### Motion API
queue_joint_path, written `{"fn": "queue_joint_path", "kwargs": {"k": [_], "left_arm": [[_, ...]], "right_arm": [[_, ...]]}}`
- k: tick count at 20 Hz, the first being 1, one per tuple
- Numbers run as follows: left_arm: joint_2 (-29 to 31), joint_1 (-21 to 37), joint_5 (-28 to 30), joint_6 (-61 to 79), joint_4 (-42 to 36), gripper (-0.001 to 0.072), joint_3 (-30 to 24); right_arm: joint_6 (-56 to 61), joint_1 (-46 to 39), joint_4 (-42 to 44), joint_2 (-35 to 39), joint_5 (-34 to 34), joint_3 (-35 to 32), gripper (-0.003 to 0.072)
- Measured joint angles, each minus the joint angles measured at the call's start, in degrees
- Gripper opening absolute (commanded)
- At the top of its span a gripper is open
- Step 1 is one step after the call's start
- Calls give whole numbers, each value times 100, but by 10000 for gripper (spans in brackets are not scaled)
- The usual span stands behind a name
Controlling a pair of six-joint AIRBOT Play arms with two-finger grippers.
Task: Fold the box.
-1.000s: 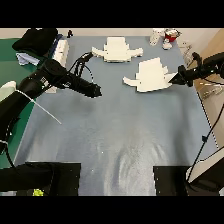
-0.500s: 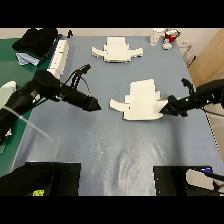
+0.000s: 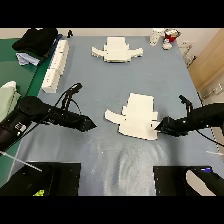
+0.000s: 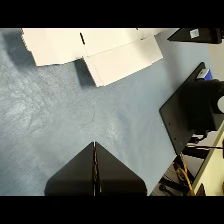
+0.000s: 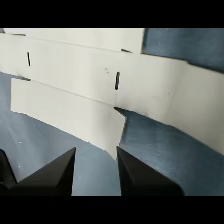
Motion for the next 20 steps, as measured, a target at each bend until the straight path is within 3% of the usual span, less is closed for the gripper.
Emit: {"fn": "queue_joint_path", "kwargs": {"k": [4,9,13,19,20], "left_arm": [[107,0,26,-7,-9,12,-87],[142,0,28,-4,-7,13,-111],[144,0,44,-4,-4,14,-116],[144,0,46,-4,-4,14,-116],[144,0,48,-4,-7,14,-116]], "right_arm": [[487,-216,-938,92,46,413,388],[890,-1178,-2020,-116,125,706,387],[146,-1862,-1379,-752,116,660,388],[-616,-2127,-459,-1670,153,621,387],[-667,-2140,-407,-1749,175,616,354]]}}
